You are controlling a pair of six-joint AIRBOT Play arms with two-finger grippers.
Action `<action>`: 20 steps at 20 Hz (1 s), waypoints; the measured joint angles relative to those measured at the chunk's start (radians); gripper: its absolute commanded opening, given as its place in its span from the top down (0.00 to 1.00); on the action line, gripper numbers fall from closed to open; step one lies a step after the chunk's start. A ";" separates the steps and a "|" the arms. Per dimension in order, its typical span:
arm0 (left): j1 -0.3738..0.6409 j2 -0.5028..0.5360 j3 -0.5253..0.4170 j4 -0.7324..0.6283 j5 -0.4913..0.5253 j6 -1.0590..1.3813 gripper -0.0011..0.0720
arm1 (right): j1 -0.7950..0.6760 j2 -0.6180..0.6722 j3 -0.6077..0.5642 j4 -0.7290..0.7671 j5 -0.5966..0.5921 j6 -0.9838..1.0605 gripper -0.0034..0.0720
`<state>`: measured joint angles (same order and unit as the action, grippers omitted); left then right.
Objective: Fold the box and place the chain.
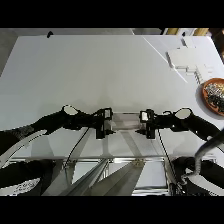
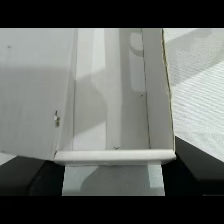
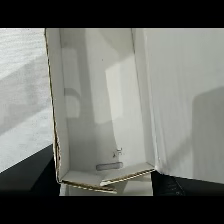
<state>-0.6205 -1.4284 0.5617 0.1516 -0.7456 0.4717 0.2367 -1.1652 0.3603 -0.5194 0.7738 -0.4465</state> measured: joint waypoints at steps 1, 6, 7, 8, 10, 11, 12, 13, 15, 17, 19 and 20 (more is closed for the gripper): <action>0.000 0.000 0.000 0.000 0.000 0.000 0.70 | 0.000 0.000 0.000 0.000 0.000 0.000 0.42; 0.000 0.000 0.000 -0.002 -0.002 0.000 0.70 | 0.000 0.000 0.000 0.000 0.000 0.000 0.42; 0.000 0.000 0.000 -0.002 -0.002 -0.001 0.70 | 0.000 0.000 0.000 0.000 0.000 0.000 0.42; 0.000 0.000 0.000 -0.002 -0.003 -0.001 0.70 | 0.000 0.000 0.000 0.000 0.000 0.000 0.42; 0.000 0.000 0.000 -0.002 -0.003 -0.001 0.70 | 0.000 0.000 0.000 0.000 0.000 0.000 0.42; 0.000 0.000 0.000 -0.002 -0.003 -0.001 0.70 | 0.000 0.000 0.000 0.000 0.000 0.000 0.42; 0.000 0.000 0.000 -0.002 -0.003 -0.001 0.70 | 0.000 0.000 0.000 0.000 0.000 0.000 0.42; 0.000 0.000 0.000 -0.002 -0.003 -0.001 0.70 | 0.000 0.000 0.000 0.000 0.000 0.000 0.42; 0.000 0.000 0.000 -0.002 -0.003 -0.001 0.70 | 0.000 0.000 0.000 0.000 0.002 0.000 0.43; 0.000 0.000 0.000 -0.002 -0.004 -0.001 0.70 | 0.000 0.000 0.000 -0.001 0.005 0.001 0.51; 0.000 0.000 0.000 -0.002 -0.005 -0.003 0.70 | 0.000 0.000 0.000 -0.012 0.007 0.001 0.34; 0.000 0.000 0.000 -0.002 -0.005 -0.003 0.70 | 0.000 0.000 0.000 -0.020 0.007 0.002 0.01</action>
